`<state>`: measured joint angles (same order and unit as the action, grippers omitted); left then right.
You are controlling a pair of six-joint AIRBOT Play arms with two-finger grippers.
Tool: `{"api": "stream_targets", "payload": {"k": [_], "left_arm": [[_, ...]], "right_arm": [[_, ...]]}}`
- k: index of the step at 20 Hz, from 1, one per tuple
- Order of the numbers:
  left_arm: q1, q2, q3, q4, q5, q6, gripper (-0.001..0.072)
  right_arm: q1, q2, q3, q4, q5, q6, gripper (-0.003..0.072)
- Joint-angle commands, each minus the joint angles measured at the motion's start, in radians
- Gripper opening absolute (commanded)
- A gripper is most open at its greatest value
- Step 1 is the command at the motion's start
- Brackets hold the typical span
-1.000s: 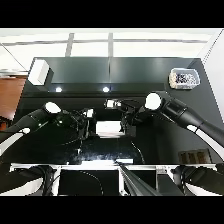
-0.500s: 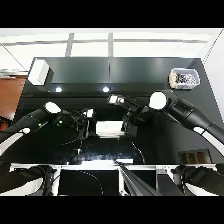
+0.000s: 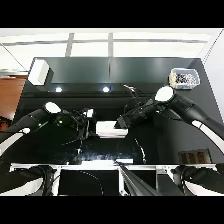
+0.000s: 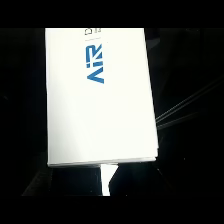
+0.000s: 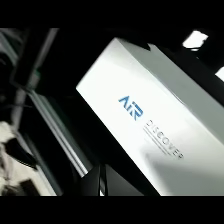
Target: Fold the box and place the chain.
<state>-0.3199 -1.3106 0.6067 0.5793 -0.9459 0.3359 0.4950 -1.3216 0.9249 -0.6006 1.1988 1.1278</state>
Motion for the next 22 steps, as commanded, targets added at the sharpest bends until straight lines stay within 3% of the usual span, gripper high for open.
{"api": "stream_targets", "payload": {"k": [1,9,18,22], "left_arm": [[0.0,0.0,0.001,0.0,0.0,0.0,0.0543],[0.0,0.0,0.001,0.0,0.0,0.0,0.0543],[0.0,0.0,0.001,0.0,0.0,0.0,0.0544],[0.001,0.0,0.001,0.0,0.0,-0.001,0.0544]], "right_arm": [[-0.005,-0.071,-0.019,0.128,-0.021,0.046,0.0045],[-0.001,-0.162,-0.019,0.013,-0.047,0.097,0.0046],[-0.001,-0.161,-0.021,-0.002,-0.079,0.095,0.0046],[-0.055,-0.089,-0.003,0.004,-0.002,0.068,0.0046]]}}
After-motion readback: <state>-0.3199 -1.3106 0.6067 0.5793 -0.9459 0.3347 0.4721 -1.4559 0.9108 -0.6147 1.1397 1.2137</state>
